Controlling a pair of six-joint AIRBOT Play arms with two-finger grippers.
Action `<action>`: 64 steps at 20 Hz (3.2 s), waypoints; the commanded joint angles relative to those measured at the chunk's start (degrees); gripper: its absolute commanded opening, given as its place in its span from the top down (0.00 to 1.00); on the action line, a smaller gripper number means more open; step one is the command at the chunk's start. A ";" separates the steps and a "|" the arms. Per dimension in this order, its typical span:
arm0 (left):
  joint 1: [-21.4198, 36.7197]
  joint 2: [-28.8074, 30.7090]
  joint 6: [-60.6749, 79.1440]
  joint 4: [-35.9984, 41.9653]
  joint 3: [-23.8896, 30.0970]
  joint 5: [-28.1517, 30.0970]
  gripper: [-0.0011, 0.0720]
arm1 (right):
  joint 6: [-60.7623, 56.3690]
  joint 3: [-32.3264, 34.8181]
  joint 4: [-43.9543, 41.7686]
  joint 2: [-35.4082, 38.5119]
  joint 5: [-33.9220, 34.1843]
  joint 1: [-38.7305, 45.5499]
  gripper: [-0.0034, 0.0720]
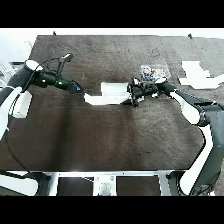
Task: Fold the box and place the chain.
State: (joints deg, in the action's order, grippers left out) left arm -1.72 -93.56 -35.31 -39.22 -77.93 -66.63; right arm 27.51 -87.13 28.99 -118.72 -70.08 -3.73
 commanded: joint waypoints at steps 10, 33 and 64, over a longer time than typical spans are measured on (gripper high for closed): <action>1.81 0.39 -12.11 0.68 11.76 11.43 0.96 | 0.00 0.02 -0.02 0.04 -0.02 -0.07 0.38; -7.76 -10.88 -12.26 12.74 2.14 10.99 0.71 | -0.02 0.02 -0.02 0.04 -0.02 -0.13 0.38; -18.18 -10.84 -48.61 -10.27 -10.73 10.05 0.49 | -0.02 0.02 -0.02 0.04 -0.02 -0.13 0.38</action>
State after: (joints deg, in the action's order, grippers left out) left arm -18.15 -104.36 -76.47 -42.52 -86.21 -56.31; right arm 27.46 -87.13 28.99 -118.72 -70.11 -3.79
